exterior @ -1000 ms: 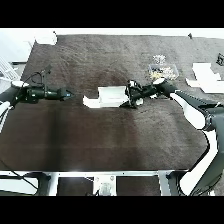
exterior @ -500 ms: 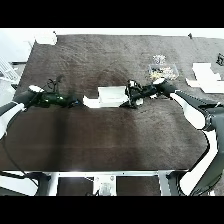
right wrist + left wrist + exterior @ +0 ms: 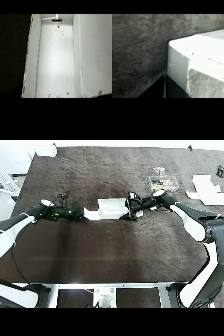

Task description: Fold the box and place the chain.

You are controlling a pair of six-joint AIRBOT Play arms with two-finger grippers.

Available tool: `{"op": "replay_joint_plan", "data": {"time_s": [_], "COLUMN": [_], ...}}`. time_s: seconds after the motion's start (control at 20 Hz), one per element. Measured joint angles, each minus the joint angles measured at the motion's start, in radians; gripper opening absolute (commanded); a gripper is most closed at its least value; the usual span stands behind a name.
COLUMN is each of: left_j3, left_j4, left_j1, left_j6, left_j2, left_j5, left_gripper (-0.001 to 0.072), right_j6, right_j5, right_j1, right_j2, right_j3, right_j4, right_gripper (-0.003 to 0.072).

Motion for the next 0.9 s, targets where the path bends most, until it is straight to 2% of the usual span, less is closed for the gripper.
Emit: {"op": "replay_joint_plan", "data": {"time_s": [0.05,0.1,0.15,0.25,0.3,0.6,0.9], "left_j3": [0.0,0.0,0.0,0.0,0.0,0.002,0.048], "left_j4": [-0.001,-0.003,-0.007,-0.022,-0.026,-0.088,-0.13], "left_j1": [-0.005,-0.011,-0.016,-0.022,-0.022,-0.026,-0.026], "left_j6": [0.0,-0.001,0.0,0.001,0.003,0.044,0.078], "left_j2": [-0.002,-0.002,-0.003,-0.003,-0.003,-0.004,-0.003], "left_j5": [0.008,0.015,0.018,0.023,0.023,0.01,-0.047], "left_gripper": [0.0022,0.0069,0.0184,0.0176,0.0116,0.012,0.0121], "right_j6": [0.0,0.0,0.0,0.0,0.0,0.0,0.0], "right_j5": [0.0,0.0,0.0,0.0,0.0,0.0,0.0], "right_j1": [0.0,0.0,0.0,0.0,0.0,0.0,0.0], "right_j2": [0.0,0.0,0.0,0.0,0.0,0.0,0.0], "right_j3": [0.0,0.0,0.0,0.0,0.0,0.0,0.0], "right_j4": [0.0,0.0,0.0,0.0,0.0,0.0,0.0], "right_gripper": [0.0581,0.0581,0.0581,0.0581,0.0581,0.0581,0.0581]}}
